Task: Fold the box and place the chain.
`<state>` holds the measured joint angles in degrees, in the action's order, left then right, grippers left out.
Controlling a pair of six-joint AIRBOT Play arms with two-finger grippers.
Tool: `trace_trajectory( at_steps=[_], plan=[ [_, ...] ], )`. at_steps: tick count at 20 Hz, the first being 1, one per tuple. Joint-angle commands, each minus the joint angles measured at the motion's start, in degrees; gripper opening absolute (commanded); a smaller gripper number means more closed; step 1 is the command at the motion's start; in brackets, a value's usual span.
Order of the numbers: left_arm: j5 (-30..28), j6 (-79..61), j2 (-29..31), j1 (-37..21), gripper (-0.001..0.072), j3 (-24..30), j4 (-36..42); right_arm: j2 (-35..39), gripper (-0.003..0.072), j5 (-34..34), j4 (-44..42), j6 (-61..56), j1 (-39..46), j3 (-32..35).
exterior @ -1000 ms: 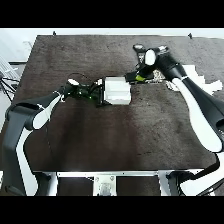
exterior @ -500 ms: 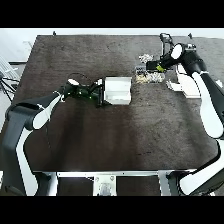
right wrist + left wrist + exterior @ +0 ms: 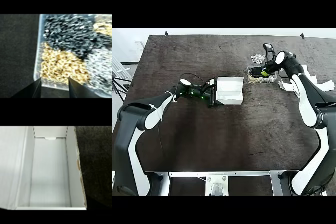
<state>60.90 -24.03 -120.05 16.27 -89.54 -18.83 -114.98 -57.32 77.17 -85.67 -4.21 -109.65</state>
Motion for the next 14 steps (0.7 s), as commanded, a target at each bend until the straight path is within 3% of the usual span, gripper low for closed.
trace_trajectory(
  at_steps=[1, 2, 11, 14],
  plan=[
    [0.0, 0.0, 0.02, -0.02, 0.0414, -0.02, 0.0, -2.14, 0.038, -0.15, -0.68, 0.85, -0.59, -0.57],
    [0.0, 0.0, 0.02, -0.02, 0.0414, -0.02, 0.0, -2.56, 0.0341, -0.15, -0.33, 0.85, -0.59, -0.72],
    [0.15, 0.0, 0.02, -0.02, 0.0414, -0.02, 0.02, -3.76, 0.0264, -3.8, 4.52, -0.83, -0.55, -2.05],
    [0.17, 0.0, 0.02, -0.02, 0.0415, -0.02, 0.02, -3.85, 0.0041, -2.97, 5.55, -0.81, -0.55, -3.02]
  ],
)
